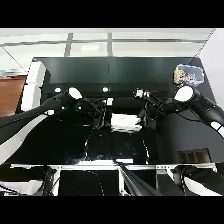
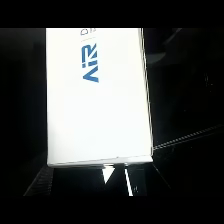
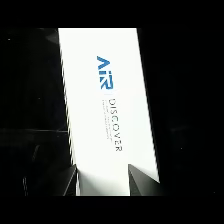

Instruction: Fold the box and place the chain.

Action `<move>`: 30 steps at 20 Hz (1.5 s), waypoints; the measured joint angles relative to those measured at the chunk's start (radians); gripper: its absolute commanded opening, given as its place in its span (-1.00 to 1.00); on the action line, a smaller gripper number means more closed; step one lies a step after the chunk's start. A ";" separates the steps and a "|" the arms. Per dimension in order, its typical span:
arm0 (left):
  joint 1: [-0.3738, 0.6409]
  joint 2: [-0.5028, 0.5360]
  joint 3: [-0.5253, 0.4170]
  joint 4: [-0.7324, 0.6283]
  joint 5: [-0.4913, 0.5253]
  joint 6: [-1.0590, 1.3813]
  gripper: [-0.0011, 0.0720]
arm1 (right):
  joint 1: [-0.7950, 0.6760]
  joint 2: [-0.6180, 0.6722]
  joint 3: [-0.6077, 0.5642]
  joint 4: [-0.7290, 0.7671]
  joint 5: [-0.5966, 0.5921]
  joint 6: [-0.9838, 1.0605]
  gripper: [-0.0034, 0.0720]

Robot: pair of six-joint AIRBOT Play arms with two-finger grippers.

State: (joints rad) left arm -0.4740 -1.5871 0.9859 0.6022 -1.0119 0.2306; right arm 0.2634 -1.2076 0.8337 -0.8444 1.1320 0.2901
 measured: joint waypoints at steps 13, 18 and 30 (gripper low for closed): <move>0.000 0.000 0.000 0.000 -0.001 0.002 0.18 | 0.000 0.003 -0.030 0.008 -0.001 0.040 0.09; 0.000 0.000 0.000 0.000 -0.001 -0.002 0.18 | -0.032 0.041 -0.003 0.002 0.121 0.233 -0.88; 0.000 0.000 0.000 -0.001 0.000 -0.003 0.18 | -0.087 0.065 -0.288 0.596 -0.058 0.644 -0.86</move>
